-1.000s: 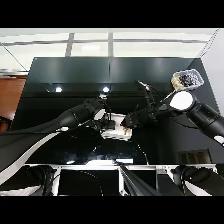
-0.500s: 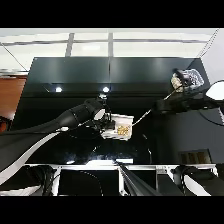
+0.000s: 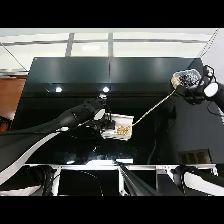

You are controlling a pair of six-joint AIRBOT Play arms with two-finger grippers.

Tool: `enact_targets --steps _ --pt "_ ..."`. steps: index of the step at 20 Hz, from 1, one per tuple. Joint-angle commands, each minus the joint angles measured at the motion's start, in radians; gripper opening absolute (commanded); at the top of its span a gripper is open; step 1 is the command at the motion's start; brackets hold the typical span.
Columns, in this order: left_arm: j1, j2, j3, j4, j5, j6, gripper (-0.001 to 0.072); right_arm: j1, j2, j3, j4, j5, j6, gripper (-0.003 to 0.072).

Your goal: Fold the box and place the chain.

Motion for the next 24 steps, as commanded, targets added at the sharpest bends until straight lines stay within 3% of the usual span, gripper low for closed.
enact_targets --steps 1,4,6,8,9,14,21,24 --pt "0.0 0.0 0.0 0.0 0.0 0.0 0.0032 -0.015 -0.196 0.148 0.176 -0.04 0.045 0.0704" --pt "0.001 0.0 0.0 0.001 0.0 0.0 0.0032 -0.014 -0.282 0.226 0.222 0.016 0.043 0.0669" --pt "0.001 0.0 0.0 0.001 0.0 0.0 0.0032 -0.015 -0.288 0.229 0.18 0.049 0.042 0.0436" --pt "0.001 0.0 0.0 0.001 0.001 0.0 0.0032 -0.016 -0.288 0.24 0.135 0.104 0.019 0.0101" --pt "0.001 0.0 0.0 0.001 0.001 0.0 0.0032 -0.017 -0.286 0.248 0.134 0.14 -0.017 0.0017" --pt "0.001 0.0 0.0 0.001 0.0 0.0 0.0032 -0.02 -0.183 0.342 0.153 0.348 -0.33 0.0013" --pt "0.001 0.0 0.0 0.001 0.0 0.0 0.0032 -0.022 0.202 0.518 0.189 0.444 -0.409 0.0012" --pt "0.001 0.0 0.0 0.001 0.0 0.0 0.0032 -0.021 0.335 0.528 0.241 0.51 -0.414 0.0012"
